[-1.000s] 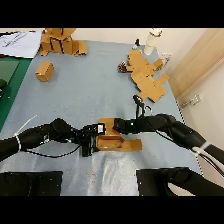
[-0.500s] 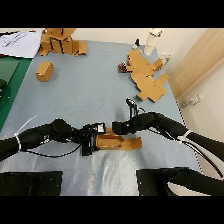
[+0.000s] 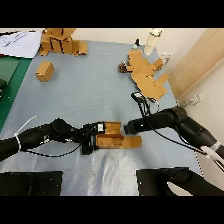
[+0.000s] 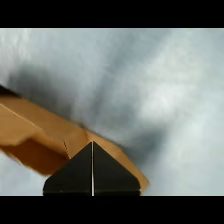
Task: Fold the box.
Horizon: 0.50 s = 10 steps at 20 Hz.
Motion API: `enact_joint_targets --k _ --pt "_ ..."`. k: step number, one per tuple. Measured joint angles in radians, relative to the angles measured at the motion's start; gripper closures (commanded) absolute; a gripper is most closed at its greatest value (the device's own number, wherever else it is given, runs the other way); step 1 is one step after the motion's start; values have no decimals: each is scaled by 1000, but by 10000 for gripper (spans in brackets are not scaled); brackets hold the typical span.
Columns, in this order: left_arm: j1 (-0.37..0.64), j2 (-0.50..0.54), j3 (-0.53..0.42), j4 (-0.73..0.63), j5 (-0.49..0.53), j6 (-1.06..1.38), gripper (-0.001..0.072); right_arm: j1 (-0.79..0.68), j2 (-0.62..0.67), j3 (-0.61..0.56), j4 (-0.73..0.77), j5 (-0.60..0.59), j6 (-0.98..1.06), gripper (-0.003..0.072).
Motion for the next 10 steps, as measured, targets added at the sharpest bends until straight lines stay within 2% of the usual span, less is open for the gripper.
enact_joint_targets --k 1,2,3,4,7,10 --pt "0 0 0 0 0 0 343 0 24 -9 -2 -58 -50 589" --pt "0 0 0 0 0 0 343 0 42 -19 5 -106 -105 358" --pt "0 0 0 0 0 0 343 0 53 -31 14 -143 -162 193" --pt "0 0 0 1 0 0 343 -1 61 -46 29 -171 -225 137" --pt "0 0 0 1 0 0 343 -1 55 -82 65 -192 -428 137" --pt "0 0 0 1 0 0 343 -1 28 -97 84 -126 -626 137"
